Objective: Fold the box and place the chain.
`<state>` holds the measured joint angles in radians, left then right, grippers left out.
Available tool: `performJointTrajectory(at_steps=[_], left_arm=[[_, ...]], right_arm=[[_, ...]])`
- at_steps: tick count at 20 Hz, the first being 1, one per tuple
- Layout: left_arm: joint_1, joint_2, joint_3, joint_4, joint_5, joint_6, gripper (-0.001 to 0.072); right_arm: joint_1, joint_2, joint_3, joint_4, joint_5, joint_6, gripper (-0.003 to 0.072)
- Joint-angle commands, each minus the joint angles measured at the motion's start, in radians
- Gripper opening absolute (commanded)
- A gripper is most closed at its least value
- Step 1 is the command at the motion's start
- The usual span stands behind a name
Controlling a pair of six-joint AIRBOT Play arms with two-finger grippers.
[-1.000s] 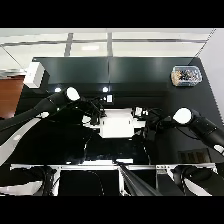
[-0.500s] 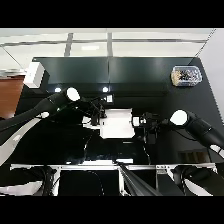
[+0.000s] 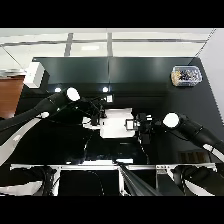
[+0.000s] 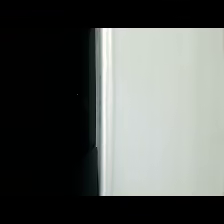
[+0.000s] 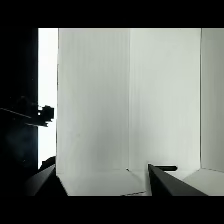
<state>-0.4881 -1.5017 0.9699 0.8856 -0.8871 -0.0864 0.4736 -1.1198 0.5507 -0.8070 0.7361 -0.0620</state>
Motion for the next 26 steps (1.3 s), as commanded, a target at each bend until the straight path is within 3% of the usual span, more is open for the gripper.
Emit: performJointTrajectory(at_steps=[1,9,20,26], left_arm=[[0.0,0.0,0.0,0.0,0.001,0.0,0.0027],[0.0,0.0,0.0,0.0,0.001,0.0,0.0027],[0.0,0.0,0.0,0.0,-0.001,0.001,0.0027],[0.0,0.005,0.0,0.021,-0.01,0.013,0.0027]], right_arm=[[0.009,-0.003,0.0,0.004,-0.027,-0.002,0.0627],[-0.001,0.004,0.005,0.05,-0.078,0.002,0.0618],[-0.137,0.022,0.064,0.155,-0.059,-0.024,0.062],[-0.142,-0.04,0.063,0.339,0.005,-0.242,0.0619]])
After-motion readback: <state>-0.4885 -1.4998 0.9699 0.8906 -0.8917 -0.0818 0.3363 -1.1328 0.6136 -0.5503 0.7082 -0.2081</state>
